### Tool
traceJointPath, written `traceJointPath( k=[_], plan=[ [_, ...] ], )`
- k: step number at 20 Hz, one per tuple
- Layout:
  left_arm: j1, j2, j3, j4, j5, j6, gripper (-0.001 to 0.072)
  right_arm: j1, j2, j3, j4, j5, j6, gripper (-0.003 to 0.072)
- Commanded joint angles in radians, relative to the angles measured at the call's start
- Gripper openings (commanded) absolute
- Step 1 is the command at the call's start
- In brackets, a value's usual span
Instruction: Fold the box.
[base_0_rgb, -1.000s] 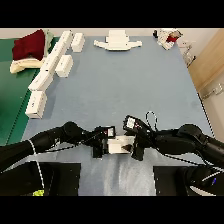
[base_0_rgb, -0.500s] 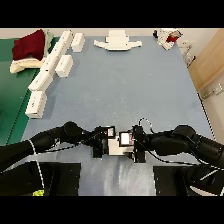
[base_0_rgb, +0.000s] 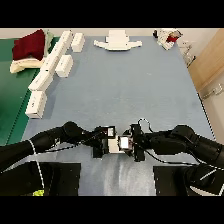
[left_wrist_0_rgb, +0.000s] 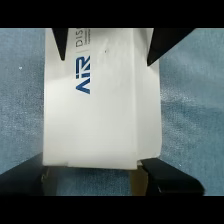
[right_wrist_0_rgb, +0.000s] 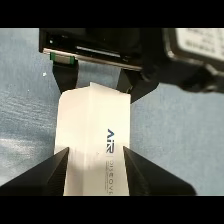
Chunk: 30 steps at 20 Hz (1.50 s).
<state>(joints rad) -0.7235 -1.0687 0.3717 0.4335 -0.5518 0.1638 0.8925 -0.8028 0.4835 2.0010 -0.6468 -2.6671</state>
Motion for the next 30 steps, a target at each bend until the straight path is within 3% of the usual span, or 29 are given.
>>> traceJointPath(
  k=[1, 8, 9, 10, 16, 23, 28, 29, 30],
  plan=[
    [0.000, 0.000, 0.001, 0.000, 0.000, 0.001, 0.0464, 0.001, 0.010, -0.001, -0.004, 0.003, -0.007, 0.0505],
    [0.000, 0.000, 0.001, 0.000, 0.000, 0.001, 0.0464, 0.000, 0.057, -0.001, -0.038, 0.011, -0.012, 0.0497],
    [0.000, 0.000, 0.001, 0.000, 0.000, 0.001, 0.0465, 0.000, 0.056, -0.001, -0.050, 0.018, -0.012, 0.0403],
    [0.000, 0.000, 0.001, 0.000, 0.001, 0.001, 0.0465, 0.000, 0.055, -0.001, -0.060, 0.031, -0.012, 0.0386],
    [0.000, 0.000, 0.001, 0.000, 0.000, 0.001, 0.0465, 0.000, 0.049, -0.001, -0.056, 0.058, -0.012, 0.0383],
    [0.000, 0.000, 0.001, 0.000, 0.000, 0.001, 0.0465, 0.001, -0.026, -0.001, 0.010, 0.008, -0.012, 0.0285],
    [0.000, 0.000, 0.001, 0.000, 0.000, 0.001, 0.0464, 0.001, -0.029, -0.001, 0.013, -0.009, -0.012, 0.0276],
    [0.000, 0.000, 0.001, 0.000, 0.000, 0.001, 0.0465, 0.001, -0.029, -0.001, 0.013, -0.009, -0.012, 0.0203],
    [0.000, 0.000, 0.001, 0.000, 0.000, 0.001, 0.0464, 0.001, -0.030, -0.001, 0.013, -0.010, -0.012, 0.0191]
  ],
)
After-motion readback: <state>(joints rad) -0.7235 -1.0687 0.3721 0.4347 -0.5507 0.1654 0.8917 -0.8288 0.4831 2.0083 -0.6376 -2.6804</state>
